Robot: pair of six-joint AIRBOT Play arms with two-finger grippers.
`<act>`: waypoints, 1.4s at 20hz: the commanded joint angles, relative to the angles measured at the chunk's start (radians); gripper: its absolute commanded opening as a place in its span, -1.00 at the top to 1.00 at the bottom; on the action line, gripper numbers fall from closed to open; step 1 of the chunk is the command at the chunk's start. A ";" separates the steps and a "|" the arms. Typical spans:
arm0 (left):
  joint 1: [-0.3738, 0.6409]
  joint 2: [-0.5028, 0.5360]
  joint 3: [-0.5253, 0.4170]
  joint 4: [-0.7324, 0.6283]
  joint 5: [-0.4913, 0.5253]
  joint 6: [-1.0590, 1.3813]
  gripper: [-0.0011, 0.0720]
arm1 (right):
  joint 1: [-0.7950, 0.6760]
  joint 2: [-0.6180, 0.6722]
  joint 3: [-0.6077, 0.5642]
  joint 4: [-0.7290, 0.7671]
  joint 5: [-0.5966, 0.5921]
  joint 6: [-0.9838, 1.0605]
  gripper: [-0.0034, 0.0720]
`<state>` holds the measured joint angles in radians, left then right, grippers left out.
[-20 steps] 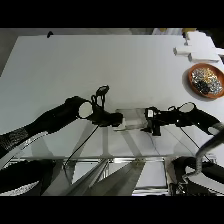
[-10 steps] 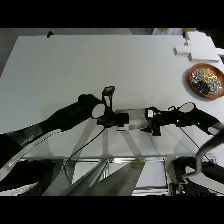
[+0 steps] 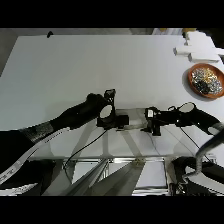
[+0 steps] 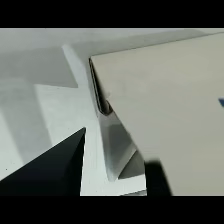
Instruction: Fold the box and place the chain.
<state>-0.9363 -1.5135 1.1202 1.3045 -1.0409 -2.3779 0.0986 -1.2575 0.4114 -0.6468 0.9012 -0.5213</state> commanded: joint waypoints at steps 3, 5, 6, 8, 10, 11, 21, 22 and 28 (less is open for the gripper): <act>-0.010 -0.101 0.144 0.056 -0.142 -0.054 0.06 | 0.000 -0.001 0.000 0.000 0.000 0.000 0.07; -0.019 -0.120 0.154 0.066 -0.140 -0.107 0.06 | 0.000 -0.001 0.000 0.000 0.000 0.000 0.07; -0.021 -0.126 0.154 0.074 -0.139 -0.117 0.06 | 0.000 -0.001 0.000 0.000 0.000 0.000 0.07; -0.026 -0.135 0.154 0.091 -0.150 -0.118 0.12 | 0.000 -0.001 0.000 0.000 0.000 0.000 0.07; -0.029 -0.139 0.154 0.098 -0.150 -0.122 0.12 | 0.000 -0.001 0.000 0.000 0.000 0.000 0.07; -0.032 -0.142 0.154 0.108 -0.150 -0.138 0.13 | 0.000 -0.001 0.000 0.000 0.000 0.000 0.07; -0.067 -0.180 0.155 0.129 -0.149 -0.145 0.87 | 0.000 -0.001 0.000 0.000 0.000 0.000 0.07; -0.067 -0.180 0.155 0.129 -0.150 -0.144 0.90 | 0.000 -0.001 0.000 0.000 0.000 0.000 0.07; -0.067 -0.177 0.157 0.129 -0.150 -0.139 0.51 | 0.000 -0.001 0.000 0.000 0.000 0.000 0.07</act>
<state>-1.0035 -1.6932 1.2743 1.4391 -1.1915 -2.5156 0.0986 -1.2575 0.4114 -0.6472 0.9012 -0.5224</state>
